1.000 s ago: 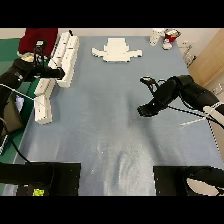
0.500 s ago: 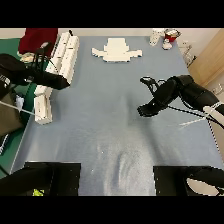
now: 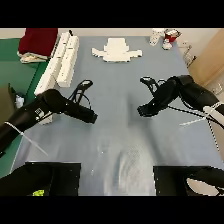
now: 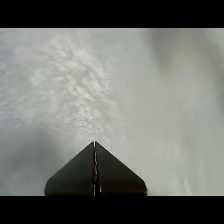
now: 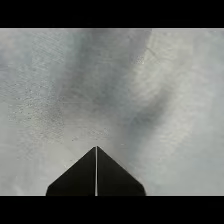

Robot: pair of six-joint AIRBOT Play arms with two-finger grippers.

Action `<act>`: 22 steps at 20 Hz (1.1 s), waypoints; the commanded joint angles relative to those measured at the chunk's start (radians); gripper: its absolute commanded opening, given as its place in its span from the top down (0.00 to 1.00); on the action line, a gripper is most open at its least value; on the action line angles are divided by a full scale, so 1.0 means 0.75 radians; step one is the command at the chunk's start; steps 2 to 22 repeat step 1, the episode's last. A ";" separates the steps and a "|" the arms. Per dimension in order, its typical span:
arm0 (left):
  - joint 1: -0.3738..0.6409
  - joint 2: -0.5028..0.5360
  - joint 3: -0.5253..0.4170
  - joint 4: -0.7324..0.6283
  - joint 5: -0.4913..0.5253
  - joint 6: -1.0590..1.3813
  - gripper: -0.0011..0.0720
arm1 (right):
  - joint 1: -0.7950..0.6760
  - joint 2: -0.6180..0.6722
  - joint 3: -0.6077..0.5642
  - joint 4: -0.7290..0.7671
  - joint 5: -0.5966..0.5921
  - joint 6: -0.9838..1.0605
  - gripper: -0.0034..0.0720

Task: Fold the box.

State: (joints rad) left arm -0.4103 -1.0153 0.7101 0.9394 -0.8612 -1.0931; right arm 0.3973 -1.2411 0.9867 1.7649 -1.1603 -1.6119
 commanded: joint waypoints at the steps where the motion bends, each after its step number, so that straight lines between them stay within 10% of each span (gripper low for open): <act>1: -0.116 -0.023 -0.042 0.000 0.076 -0.035 0.97 | -0.001 0.000 0.002 0.001 0.000 0.001 0.95; 22: -0.116 -0.023 -0.042 0.000 0.076 -0.035 0.97 | -0.001 0.000 0.002 0.001 0.000 0.001 0.95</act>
